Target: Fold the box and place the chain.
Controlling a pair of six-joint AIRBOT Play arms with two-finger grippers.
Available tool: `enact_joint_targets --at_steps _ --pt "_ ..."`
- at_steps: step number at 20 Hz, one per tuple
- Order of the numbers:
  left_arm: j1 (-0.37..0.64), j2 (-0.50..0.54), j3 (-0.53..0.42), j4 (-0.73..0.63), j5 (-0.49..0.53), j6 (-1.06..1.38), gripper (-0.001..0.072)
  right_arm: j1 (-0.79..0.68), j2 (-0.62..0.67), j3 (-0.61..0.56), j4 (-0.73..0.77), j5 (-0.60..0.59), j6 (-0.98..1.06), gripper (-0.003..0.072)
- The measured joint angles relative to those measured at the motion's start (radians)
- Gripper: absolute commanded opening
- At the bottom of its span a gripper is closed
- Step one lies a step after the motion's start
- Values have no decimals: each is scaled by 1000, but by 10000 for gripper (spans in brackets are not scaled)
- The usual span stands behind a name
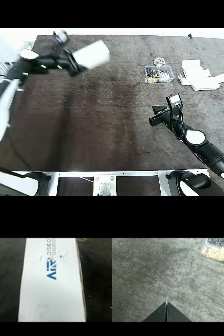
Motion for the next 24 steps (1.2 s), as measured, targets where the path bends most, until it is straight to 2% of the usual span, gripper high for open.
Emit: enact_joint_targets --at_steps 3,5,11,16,24 --pt "126 65 0 60 143 -168 11 0 0 0 0 0 0 9" --pt "207 74 0 133 200 -280 12 0 0 0 0 0 2 9" --pt "397 -20 -1 280 264 -508 14 0 0 0 0 0 4 8" --pt "446 -124 -1 321 341 -527 15 0 0 0 0 0 16 9" --pt "456 -255 -1 331 472 -478 16 0 -3 -1 0 0 48 9"
